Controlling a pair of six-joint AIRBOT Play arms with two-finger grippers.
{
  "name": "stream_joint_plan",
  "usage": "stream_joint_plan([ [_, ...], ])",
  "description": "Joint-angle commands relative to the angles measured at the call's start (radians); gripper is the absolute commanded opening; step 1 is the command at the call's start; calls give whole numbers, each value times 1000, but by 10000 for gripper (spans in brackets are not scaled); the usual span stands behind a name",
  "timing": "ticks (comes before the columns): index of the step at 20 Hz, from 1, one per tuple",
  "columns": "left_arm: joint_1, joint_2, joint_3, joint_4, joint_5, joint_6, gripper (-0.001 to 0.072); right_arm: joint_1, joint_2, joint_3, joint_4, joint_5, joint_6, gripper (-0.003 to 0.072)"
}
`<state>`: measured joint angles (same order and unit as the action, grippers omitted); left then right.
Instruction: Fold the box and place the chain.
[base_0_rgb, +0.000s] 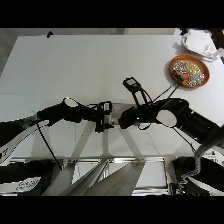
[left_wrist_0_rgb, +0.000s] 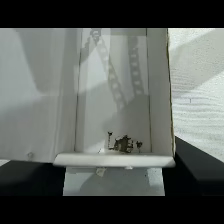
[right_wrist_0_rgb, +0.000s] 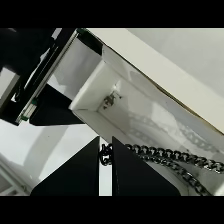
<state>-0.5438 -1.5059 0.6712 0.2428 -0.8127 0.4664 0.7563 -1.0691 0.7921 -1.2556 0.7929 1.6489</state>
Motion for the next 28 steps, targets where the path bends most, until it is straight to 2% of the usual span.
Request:
stream_joint_plan([
  [1, 0, 0, 0, 0, 0, 0, 325, 24, -90, -11, 12, -88, 1, 20],
  [5, 0, 0, 0, 0, 0, 0, 325, 24, -159, -11, 31, -128, 1, 21],
  [9, 0, 0, 0, 0, 0, 0, 325, 24, -165, -11, 33, -124, 1, 30],
  [11, 0, 0, 0, 0, 0, 0, 325, 24, -162, -11, 39, -113, 1, 136],
  [13, 0, 0, 0, 0, 0, 0, 325, 24, -149, -11, 40, -97, 0, 164],
  [14, 0, 0, 0, 0, 0, 0, 325, 24, -139, -11, 36, -96, -1, 251],
  [15, 0, 0, 0, 0, 1, 0, 325, 24, -128, -11, 32, -95, -1, 289],
  [18, 0, 0, 0, 0, 1, 0, 325, 24, -62, -11, 23, -55, -8, 292],
  [22, 0, 0, 0, 0, 0, 0, 325, 15, 80, -10, -77, 11, 3, 291],
  [28, 0, 0, 0, 0, 0, 0, 325, -159, 282, -10, -128, 100, 44, 290],
])
